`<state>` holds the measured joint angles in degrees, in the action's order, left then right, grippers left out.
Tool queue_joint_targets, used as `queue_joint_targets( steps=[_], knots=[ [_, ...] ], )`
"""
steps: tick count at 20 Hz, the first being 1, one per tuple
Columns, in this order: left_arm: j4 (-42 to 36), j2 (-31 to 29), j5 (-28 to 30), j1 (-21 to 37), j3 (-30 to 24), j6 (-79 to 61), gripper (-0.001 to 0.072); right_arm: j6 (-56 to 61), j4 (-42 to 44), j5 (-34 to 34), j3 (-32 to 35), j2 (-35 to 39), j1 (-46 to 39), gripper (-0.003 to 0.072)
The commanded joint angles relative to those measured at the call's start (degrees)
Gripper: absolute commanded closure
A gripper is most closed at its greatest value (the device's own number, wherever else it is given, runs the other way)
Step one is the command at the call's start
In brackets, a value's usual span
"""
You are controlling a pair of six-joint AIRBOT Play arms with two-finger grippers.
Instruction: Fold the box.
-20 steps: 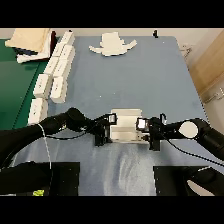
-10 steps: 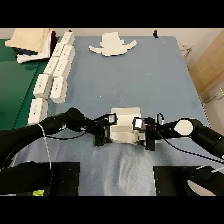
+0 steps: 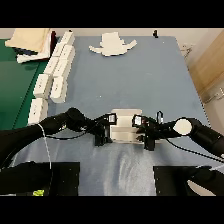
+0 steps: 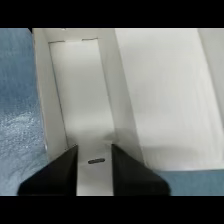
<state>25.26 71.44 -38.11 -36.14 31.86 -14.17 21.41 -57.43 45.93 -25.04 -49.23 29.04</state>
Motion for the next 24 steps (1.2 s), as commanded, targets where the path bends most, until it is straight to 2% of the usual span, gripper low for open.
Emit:
queue_joint_targets(
  steps=[1,2,5,7,8,9,13,18,24],
  knots=[
    [0.0,0.0,0.0,0.0,0.0,-0.1,0.0257,24.2,-13.7,7.5,-2.5,2.7,0.0,0.0603],
    [0.0,0.0,0.0,0.0,0.0,-0.1,0.0257,34.2,-19.4,11.0,-3.7,3.6,0.0,0.0683],
    [0.0,0.0,0.0,0.0,0.0,-0.1,0.0258,54.1,-31.0,19.6,-7.7,6.5,-0.2,0.0683],
    [0.0,0.0,0.0,0.0,0.0,-0.1,0.0258,73.0,-43.7,24.8,-9.3,7.8,-1.7,0.0683],
    [0.0,0.0,0.0,0.0,0.0,-0.1,0.0257,79.2,-47.6,26.9,-9.1,7.8,-3.7,0.0683],
    [0.0,0.0,0.0,0.0,0.0,-0.1,0.0258,80.8,-48.0,27.3,-8.6,7.4,-6.5,0.0683],
    [0.0,0.0,0.0,0.0,0.0,-0.1,0.0258,81.2,-32.7,21.5,-4.8,1.4,-17.2,0.0683],
    [0.0,0.0,0.0,0.0,0.0,-0.1,0.0258,67.9,-9.9,18.7,-3.8,-5.7,-17.9,0.0683],
    [0.0,0.0,0.0,0.0,0.0,-0.1,0.0258,60.8,1.9,17.0,-3.8,-4.7,-17.9,0.0683]
  ],
)
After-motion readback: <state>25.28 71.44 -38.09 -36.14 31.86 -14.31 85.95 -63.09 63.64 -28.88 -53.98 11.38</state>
